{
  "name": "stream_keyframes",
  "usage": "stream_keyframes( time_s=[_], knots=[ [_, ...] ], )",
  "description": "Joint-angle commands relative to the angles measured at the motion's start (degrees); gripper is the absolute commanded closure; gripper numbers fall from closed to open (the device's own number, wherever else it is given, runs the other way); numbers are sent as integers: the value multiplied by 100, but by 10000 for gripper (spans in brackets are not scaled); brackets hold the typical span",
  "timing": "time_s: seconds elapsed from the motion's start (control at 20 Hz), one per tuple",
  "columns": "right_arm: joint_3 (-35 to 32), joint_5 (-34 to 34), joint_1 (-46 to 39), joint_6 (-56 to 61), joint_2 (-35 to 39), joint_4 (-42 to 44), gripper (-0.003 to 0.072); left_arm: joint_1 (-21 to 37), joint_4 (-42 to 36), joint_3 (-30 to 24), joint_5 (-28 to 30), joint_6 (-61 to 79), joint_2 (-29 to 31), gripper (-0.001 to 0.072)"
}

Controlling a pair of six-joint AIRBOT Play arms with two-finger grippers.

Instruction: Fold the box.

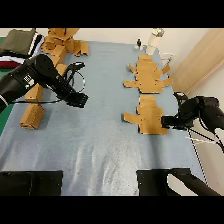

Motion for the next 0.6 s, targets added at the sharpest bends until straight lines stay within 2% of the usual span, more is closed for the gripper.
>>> stream_keyframes(
  time_s=[0.0, 0.15, 0.3, 0.55],
  knots=[
    [-2, 391, -13, 0, -2, -197, 135, 2, 2, 4, 24, 2, -2, 699],
    [-2, 422, -13, 0, -2, -492, 136, 2, 0, 4, 22, 0, -2, 699],
    [-2, 426, -13, 2, -2, -468, 136, 2, -22, 4, 332, 0, -2, 699],
    [-2, 557, -13, 2, -4, 177, 136, 2, -170, 4, 748, -2, -2, 698]
  ],
)
